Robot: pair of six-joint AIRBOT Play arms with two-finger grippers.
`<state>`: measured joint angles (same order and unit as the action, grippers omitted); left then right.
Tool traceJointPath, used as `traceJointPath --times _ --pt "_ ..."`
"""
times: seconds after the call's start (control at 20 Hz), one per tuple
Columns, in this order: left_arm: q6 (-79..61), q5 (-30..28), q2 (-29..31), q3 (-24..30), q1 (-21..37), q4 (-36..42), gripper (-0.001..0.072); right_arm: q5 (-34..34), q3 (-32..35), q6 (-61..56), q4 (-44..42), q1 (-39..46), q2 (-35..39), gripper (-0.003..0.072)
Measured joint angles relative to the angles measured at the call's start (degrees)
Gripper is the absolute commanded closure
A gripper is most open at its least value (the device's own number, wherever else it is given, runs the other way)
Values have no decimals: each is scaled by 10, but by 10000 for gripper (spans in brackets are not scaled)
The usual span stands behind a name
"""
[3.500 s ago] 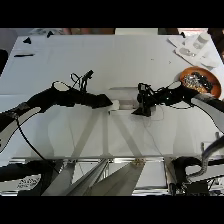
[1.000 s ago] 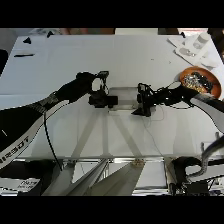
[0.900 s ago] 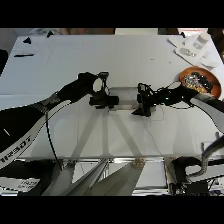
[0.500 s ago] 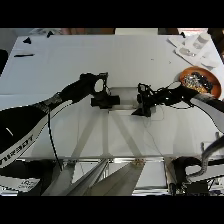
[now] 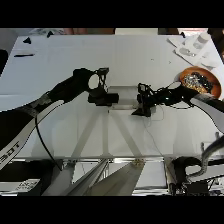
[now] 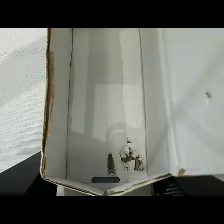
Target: Fold the box and place the chain.
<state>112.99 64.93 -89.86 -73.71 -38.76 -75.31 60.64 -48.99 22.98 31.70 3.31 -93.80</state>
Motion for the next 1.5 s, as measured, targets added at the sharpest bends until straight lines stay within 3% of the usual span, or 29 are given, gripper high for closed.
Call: traceJointPath --times 0.3,0.55,0.65,0.7,0.75,0.95,1.0,1.05,1.3,1.5 --pt "-167 71 78 2 22 -1 478 0 0 0 0 0 0 170" --pt "-377 82 127 38 65 19 463 0 0 0 0 0 0 170" --pt "-474 70 132 69 95 47 207 0 0 0 0 0 0 170" --pt "-518 59 133 85 108 58 121 0 0 0 0 0 0 170" --pt "-559 44 134 102 122 68 121 0 0 0 0 0 0 170" --pt "-725 -14 126 153 187 151 121 0 0 0 0 0 0 170" --pt "-778 -24 120 161 202 181 90 0 0 0 0 0 0 170" --pt "-842 -31 111 168 214 214 2 0 0 0 0 0 0 170" --pt "-1116 -48 47 181 235 372 9 0 0 0 0 0 0 170" --pt "-1271 -53 7 183 218 424 9 0 0 0 0 0 0 170"
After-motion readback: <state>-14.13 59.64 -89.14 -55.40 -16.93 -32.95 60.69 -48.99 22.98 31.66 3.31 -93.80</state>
